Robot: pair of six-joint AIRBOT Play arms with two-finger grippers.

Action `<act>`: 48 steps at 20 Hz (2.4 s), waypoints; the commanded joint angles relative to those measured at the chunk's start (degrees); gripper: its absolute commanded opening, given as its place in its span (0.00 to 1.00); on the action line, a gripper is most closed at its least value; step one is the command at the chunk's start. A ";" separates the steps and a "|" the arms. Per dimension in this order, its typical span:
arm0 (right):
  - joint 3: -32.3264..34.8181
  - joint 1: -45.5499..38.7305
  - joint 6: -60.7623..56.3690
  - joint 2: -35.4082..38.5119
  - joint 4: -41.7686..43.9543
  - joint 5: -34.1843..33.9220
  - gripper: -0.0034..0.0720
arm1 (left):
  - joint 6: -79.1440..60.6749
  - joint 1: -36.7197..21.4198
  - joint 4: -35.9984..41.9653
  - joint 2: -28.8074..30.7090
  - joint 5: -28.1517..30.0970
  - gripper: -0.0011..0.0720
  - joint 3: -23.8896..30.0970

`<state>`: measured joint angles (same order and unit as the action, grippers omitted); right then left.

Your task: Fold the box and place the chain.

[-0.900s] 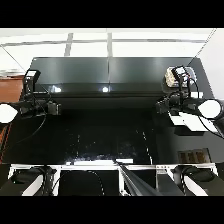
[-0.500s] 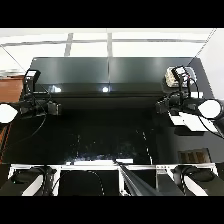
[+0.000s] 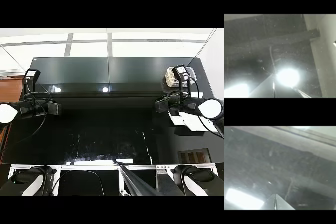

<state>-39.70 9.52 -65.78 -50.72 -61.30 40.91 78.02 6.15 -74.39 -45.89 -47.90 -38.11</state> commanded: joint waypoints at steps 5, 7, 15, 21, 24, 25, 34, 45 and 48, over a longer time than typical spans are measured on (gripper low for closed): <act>-0.04 0.46 -0.13 -0.20 9.51 -2.51 1.00 | 0.28 0.04 0.09 -0.13 0.48 0.80 0.02; -0.09 -1.51 -4.79 -0.22 -0.20 -2.67 1.00 | 0.59 0.02 -0.52 -0.24 0.52 0.98 0.02; -19.08 -55.89 -19.65 -18.10 -26.40 5.75 1.00 | 0.63 0.02 -0.55 -0.24 0.83 0.98 0.02; -38.58 -69.42 6.91 -42.10 -8.50 34.47 1.00 | 0.63 0.04 0.15 -0.26 0.72 0.98 0.02; -40.94 -66.62 12.92 -47.04 -5.64 36.81 1.00 | 0.63 0.15 0.09 -0.26 -0.26 0.98 0.02; -40.94 -65.46 14.14 -47.43 -7.45 36.74 0.89 | 0.63 0.15 0.11 -0.26 -0.39 0.98 0.02; -38.56 -58.25 14.99 -38.80 -3.28 40.09 0.06 | 0.63 0.15 0.13 -0.26 -0.39 0.98 0.02; 6.40 -32.59 10.58 -2.60 24.52 19.91 0.06 | -0.50 0.17 10.19 -1.46 0.28 0.98 0.04; 12.44 -19.76 11.34 -1.22 30.93 12.87 0.06 | -1.05 0.15 17.94 -6.14 0.20 0.98 -0.02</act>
<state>-34.76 -20.91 -54.52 -55.37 -39.24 61.91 77.73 6.28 -63.59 -48.99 -47.59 -38.09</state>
